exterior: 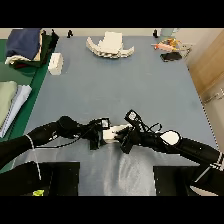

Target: Fold the box.

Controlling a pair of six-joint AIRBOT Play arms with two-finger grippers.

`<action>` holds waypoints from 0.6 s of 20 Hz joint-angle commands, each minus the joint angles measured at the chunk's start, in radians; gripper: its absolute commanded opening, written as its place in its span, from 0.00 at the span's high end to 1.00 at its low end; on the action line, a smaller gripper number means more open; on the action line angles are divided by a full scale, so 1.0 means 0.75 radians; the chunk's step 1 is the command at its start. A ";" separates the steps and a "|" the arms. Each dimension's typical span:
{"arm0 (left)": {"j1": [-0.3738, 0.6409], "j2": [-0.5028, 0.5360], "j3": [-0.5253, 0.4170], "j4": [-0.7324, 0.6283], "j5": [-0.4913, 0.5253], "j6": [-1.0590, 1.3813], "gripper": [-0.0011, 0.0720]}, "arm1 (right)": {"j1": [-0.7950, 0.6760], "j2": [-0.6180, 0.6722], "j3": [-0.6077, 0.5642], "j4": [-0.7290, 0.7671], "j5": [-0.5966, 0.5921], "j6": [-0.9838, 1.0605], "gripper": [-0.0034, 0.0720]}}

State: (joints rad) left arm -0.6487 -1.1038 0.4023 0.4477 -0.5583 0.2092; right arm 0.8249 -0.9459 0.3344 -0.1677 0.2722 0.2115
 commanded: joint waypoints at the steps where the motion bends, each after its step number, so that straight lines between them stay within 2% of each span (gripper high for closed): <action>1: 0.000 0.000 0.000 0.002 0.001 0.001 0.29 | -0.003 0.112 0.036 0.010 -0.038 0.054 0.63; 6: 0.000 0.000 0.000 0.001 0.001 0.001 0.29 | -0.007 0.320 0.082 0.011 -0.272 0.132 0.63; 12: 0.000 0.004 0.003 0.002 -0.012 0.000 0.29 | -0.035 0.260 0.090 0.011 -0.314 0.247 0.63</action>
State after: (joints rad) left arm -0.6487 -1.1030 0.4023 0.4484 -0.5591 0.2092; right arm 0.8021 -0.7383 0.3973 -0.1600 0.0654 0.3637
